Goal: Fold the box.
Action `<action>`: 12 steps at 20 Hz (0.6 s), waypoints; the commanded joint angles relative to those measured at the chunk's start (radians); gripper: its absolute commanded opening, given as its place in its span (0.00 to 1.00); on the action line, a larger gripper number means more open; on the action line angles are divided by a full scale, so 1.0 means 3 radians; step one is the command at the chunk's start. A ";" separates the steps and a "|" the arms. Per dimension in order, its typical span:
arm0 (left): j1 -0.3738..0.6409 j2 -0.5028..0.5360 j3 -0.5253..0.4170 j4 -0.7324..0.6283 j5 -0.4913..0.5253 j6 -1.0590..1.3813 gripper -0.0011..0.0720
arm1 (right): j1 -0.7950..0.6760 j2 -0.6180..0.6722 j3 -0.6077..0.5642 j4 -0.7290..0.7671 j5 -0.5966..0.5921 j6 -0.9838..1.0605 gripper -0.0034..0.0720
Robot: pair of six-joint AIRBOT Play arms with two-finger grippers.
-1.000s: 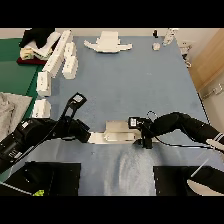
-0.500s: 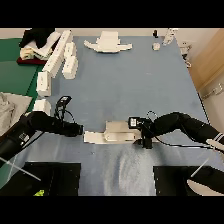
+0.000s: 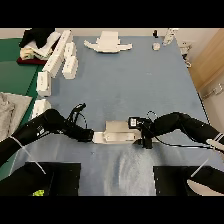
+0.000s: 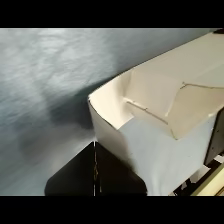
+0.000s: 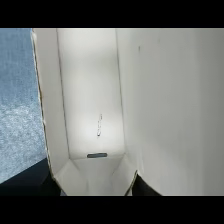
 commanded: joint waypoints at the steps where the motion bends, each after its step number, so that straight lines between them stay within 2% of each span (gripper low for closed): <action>1: -0.0168 -0.0062 0.0048 -0.0243 0.0126 0.0061 0.03 | 0.0000 0.0000 0.0000 0.0000 0.0001 0.0000 0.73; 6: -0.0167 0.0069 0.0144 -0.0327 0.0062 0.0061 0.03 | 0.0000 -0.0001 0.0000 0.0000 0.0001 0.0001 0.73; 9: -0.0170 0.0118 0.0144 -0.0631 0.0060 0.0062 0.04 | 0.0000 0.0000 0.0000 0.0000 0.0001 0.0000 0.73; 12: -0.0170 0.0116 0.0145 -0.0687 0.0060 0.0064 0.04 | 0.0000 0.0000 0.0000 0.0001 0.0001 0.0000 0.73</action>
